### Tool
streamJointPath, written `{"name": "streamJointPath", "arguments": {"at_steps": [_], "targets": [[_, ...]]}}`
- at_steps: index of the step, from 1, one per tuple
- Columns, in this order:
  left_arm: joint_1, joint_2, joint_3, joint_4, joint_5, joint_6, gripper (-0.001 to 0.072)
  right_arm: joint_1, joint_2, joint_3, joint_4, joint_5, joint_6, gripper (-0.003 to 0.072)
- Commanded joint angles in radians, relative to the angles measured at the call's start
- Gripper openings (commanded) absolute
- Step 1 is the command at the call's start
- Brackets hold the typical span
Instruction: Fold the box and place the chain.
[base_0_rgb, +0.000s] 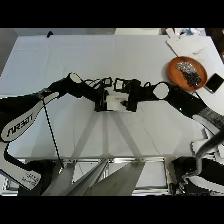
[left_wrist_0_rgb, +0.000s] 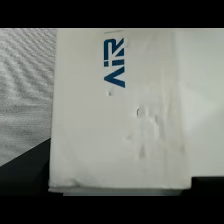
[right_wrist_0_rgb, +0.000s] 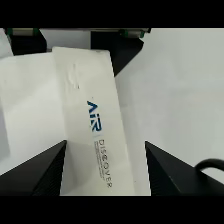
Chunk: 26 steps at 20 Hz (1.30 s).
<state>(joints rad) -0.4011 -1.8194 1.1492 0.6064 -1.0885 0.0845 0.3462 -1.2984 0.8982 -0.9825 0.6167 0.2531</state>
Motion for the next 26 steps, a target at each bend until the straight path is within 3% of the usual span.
{"name": "streamJointPath", "arguments": {"at_steps": [1, 10, 13, 19, 20, 22, 26], "targets": [[0.0, 0.001, 0.0, 0.0, 0.0, 0.0, 0.0207, 0.033, 0.02, -0.001, -0.003, 0.001, 0.001, 0.0546], [0.0, 0.0, 0.0, 0.0, 0.0, 0.0, 0.0207, 0.045, 0.027, -0.091, -0.005, -0.041, 0.008, 0.0538], [0.0, 0.001, 0.0, 0.0, 0.0, 0.0, 0.0207, 0.045, 0.028, -0.091, -0.004, -0.139, 0.008, 0.0539], [0.0, 0.001, 0.0, 0.0, 0.0, 0.0, 0.0207, 0.045, 0.035, -0.091, -0.005, -0.188, 0.009, 0.053], [0.0, 0.001, 0.0, 0.0, 0.0, 0.0, 0.0207, 0.045, 0.035, -0.091, -0.005, -0.188, 0.008, 0.051], [0.0, 0.001, 0.0, 0.0, 0.0, 0.0, 0.0207, 0.048, 0.035, -0.091, -0.006, -0.183, 0.008, 0.0365], [0.0, 0.001, 0.0, 0.0, 0.0, 0.0, 0.0207, 0.048, 0.035, -0.091, -0.008, -0.176, 0.008, 0.0316]]}}
